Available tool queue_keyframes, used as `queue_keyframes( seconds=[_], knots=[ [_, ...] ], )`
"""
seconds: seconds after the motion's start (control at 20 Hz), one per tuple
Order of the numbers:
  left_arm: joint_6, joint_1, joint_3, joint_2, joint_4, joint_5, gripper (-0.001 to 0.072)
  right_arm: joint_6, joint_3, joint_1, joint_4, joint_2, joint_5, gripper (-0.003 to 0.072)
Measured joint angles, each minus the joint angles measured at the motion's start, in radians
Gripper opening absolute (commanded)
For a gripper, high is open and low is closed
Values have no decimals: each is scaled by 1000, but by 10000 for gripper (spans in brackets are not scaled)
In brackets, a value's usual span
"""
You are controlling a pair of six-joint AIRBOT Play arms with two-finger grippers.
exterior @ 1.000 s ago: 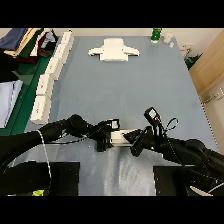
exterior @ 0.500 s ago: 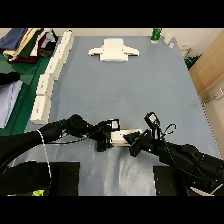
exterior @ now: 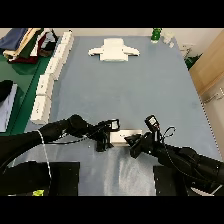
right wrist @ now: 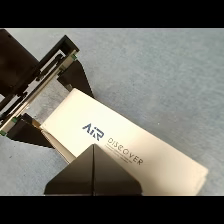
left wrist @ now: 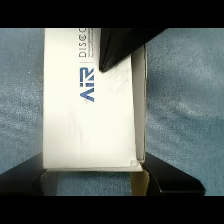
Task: Fold the box.
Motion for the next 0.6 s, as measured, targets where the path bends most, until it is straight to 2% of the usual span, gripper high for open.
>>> queue_keyframes(
  seconds=[0.6],
  knots=[
    [0, 0, 0, 0, -1, 0, 523, 4, -21, 0, -3, 4, 9, 3]
  ],
)
